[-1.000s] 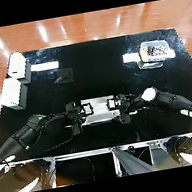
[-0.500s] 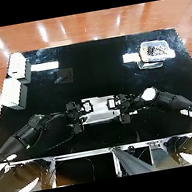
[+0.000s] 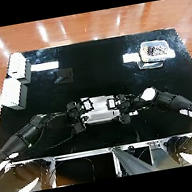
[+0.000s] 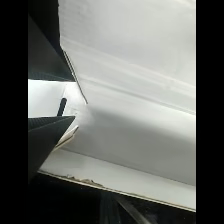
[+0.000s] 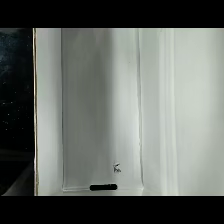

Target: Fold the box and place the chain.

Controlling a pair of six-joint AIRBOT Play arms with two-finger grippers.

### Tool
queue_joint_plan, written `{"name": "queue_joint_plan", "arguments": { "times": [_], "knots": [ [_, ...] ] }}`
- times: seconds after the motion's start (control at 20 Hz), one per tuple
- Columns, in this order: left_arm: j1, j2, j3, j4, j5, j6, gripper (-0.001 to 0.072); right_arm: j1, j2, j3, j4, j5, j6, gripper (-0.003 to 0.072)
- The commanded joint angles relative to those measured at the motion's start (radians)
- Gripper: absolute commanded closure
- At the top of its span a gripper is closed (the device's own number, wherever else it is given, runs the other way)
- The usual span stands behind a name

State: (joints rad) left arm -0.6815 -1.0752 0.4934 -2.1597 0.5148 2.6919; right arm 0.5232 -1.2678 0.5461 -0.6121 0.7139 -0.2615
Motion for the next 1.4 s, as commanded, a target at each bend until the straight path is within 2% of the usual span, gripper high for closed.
{"name": "queue_joint_plan", "arguments": {
  "times": [0.0,0.05,0.1,0.25,0.3,0.35,0.4,0.75,0.8,0.85,0.9,1.1,1.35],
  "knots": [
    [-0.001,-0.001,0.000,-0.004,0.000,0.000,0.0352,0.000,0.000,0.000,0.001,0.000,0.000,0.0054],
    [-0.001,-0.001,0.000,-0.004,-0.001,0.000,0.0263,0.000,0.000,0.000,0.001,0.000,0.000,0.0054],
    [-0.001,-0.001,0.000,-0.004,-0.003,-0.003,0.0220,0.000,0.000,0.000,0.001,0.000,0.000,0.0054],
    [-0.001,-0.001,0.000,-0.005,-0.002,-0.027,0.0221,0.000,0.000,0.000,0.001,0.000,0.000,0.0054],
    [-0.001,-0.001,0.000,-0.005,-0.002,-0.029,0.0237,0.000,0.000,0.000,0.001,0.000,0.000,0.0054],
    [-0.001,-0.001,0.000,-0.004,-0.001,-0.029,0.0322,0.000,0.000,0.000,0.001,0.000,0.000,0.0054],
    [-0.001,-0.001,0.000,-0.005,-0.002,-0.029,0.0362,0.000,0.000,0.000,0.001,0.000,0.000,0.0054],
    [-0.001,-0.001,0.000,-0.004,-0.004,-0.029,0.0348,0.000,0.000,0.000,0.001,-0.001,0.000,0.0055],
    [0.000,-0.001,0.000,-0.003,0.002,-0.029,0.0432,0.000,0.000,0.000,0.002,-0.001,0.000,0.0054],
    [0.001,-0.001,0.001,-0.002,0.001,-0.029,0.0601,0.000,0.000,0.000,0.001,-0.001,0.000,0.0054],
    [0.001,-0.001,0.002,0.002,0.002,-0.030,0.0689,0.000,0.000,0.000,0.002,-0.001,0.000,0.0055],
    [0.032,0.027,0.005,0.042,0.050,-0.115,0.0688,0.000,0.000,0.000,0.002,-0.001,0.000,0.0054],
    [0.176,0.162,0.004,0.183,0.175,-0.342,0.0689,0.000,0.000,0.000,0.001,0.000,0.000,0.0054]
  ]
}}
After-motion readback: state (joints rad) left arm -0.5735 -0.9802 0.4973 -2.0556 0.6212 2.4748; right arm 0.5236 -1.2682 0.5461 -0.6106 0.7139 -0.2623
